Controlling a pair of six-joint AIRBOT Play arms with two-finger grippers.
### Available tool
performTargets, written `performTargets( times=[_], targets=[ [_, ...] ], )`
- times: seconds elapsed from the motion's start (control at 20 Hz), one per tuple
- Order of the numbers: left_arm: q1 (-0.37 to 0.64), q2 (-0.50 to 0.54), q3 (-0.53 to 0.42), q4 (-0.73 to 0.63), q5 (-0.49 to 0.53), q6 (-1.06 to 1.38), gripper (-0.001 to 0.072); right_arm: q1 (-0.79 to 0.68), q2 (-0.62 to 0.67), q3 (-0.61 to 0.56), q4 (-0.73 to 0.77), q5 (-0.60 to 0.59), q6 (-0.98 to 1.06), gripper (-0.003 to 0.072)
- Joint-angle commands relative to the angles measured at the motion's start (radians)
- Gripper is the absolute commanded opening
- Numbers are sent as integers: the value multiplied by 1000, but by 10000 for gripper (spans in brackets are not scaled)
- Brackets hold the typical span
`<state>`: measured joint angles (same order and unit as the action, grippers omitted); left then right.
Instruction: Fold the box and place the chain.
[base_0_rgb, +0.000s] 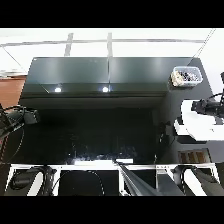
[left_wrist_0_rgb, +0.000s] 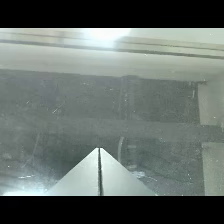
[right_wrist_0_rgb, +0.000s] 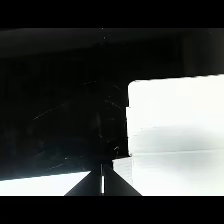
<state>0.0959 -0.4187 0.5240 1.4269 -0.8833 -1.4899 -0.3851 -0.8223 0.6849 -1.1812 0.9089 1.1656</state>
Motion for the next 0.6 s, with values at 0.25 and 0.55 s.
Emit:
performTargets(
  times=[0.25,0.55],
  targets=[
    [1,1,0,0,0,0,33,1,0,-1,0,0,0,17],
    [1,0,-1,-29,57,-6,33,1,0,-1,0,0,0,16]
  ],
)
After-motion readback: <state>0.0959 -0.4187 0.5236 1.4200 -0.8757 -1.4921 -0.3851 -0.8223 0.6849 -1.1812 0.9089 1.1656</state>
